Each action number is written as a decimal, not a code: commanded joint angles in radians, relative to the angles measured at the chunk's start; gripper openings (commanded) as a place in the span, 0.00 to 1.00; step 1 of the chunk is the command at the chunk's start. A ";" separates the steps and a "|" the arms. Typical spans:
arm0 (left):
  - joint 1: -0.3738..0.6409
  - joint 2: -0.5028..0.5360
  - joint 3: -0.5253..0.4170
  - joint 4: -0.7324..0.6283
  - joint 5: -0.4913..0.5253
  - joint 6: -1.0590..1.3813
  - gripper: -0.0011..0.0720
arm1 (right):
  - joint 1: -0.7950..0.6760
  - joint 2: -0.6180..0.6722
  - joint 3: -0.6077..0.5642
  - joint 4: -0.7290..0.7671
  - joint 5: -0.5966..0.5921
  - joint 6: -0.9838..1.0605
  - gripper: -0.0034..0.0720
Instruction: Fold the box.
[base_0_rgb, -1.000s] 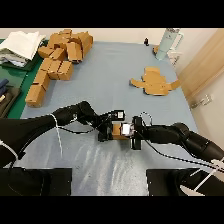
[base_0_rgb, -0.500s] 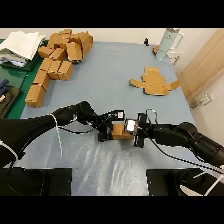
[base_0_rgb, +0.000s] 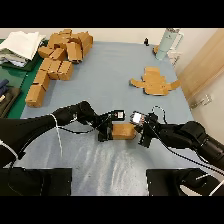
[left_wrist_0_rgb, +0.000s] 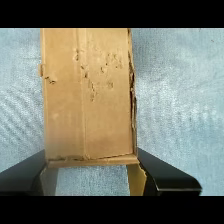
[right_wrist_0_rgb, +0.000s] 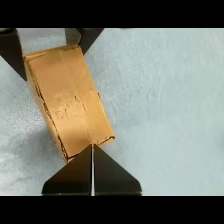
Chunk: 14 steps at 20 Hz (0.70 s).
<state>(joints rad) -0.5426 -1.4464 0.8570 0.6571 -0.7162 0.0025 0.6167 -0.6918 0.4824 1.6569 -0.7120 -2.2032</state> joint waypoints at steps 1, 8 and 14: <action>0.000 0.000 0.000 0.000 0.000 0.001 0.58 | -0.002 -0.001 0.000 -0.125 -0.014 0.386 0.07; 0.000 0.000 0.003 -0.009 0.001 -0.002 0.58 | -0.002 -0.005 0.000 -0.387 -0.121 1.112 0.07; 0.087 0.050 0.037 0.027 0.001 -0.160 0.58 | -0.002 -0.006 0.000 -0.440 -0.120 1.334 0.07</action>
<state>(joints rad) -0.5030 -1.4227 0.8833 0.6693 -0.7193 -0.0971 0.6151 -0.6968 0.4824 1.2579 -0.8238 -1.0126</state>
